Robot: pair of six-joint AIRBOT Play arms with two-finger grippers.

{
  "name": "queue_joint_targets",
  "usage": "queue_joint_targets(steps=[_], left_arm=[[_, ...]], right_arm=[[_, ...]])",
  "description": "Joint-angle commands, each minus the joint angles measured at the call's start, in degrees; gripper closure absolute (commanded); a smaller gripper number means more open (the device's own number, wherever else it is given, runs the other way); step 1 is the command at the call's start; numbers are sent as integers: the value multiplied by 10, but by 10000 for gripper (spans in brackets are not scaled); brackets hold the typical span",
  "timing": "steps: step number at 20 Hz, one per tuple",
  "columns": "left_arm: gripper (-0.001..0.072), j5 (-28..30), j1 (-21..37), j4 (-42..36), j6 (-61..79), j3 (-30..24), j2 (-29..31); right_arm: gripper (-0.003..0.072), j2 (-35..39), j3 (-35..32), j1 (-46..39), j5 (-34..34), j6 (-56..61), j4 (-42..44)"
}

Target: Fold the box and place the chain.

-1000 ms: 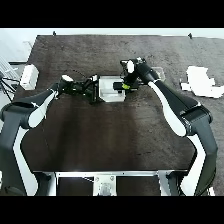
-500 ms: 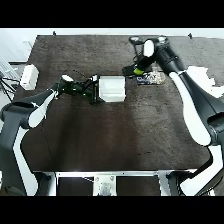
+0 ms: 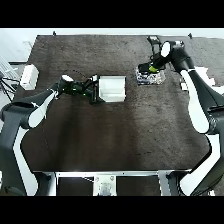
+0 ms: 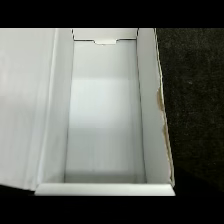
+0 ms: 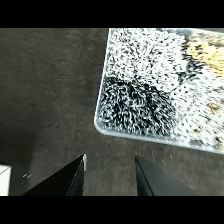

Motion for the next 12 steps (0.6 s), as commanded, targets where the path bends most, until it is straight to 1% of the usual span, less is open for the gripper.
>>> queue_joint_targets(steps=[1, 3, 7, 8, 10, 11, 12], left_arm=[[253, 0, 0, 0, 0, 0, 0], [253, 0, 0, 0, 0, 0, 0], [253, 0, 0, 0, 0, 0, 0], [253, 0, 0, 0, 0, 0, 0], [253, 0, 0, 0, 0, 0, 0], [253, 0, 0, 0, 0, 0, 0], [253, 0, 0, 0, 0, 0, 0]], right_arm=[[333, -36, 0, -19, -40, -17, 17], [333, -48, 0, -24, -41, -19, 40], [336, -70, 0, -26, -52, -19, 47], [388, -74, 0, -26, -58, -28, 57], [397, -85, 1, -26, -65, -34, 70], [422, -89, 1, -26, -66, -34, 70], [502, -93, 1, -26, -68, -34, 66]])
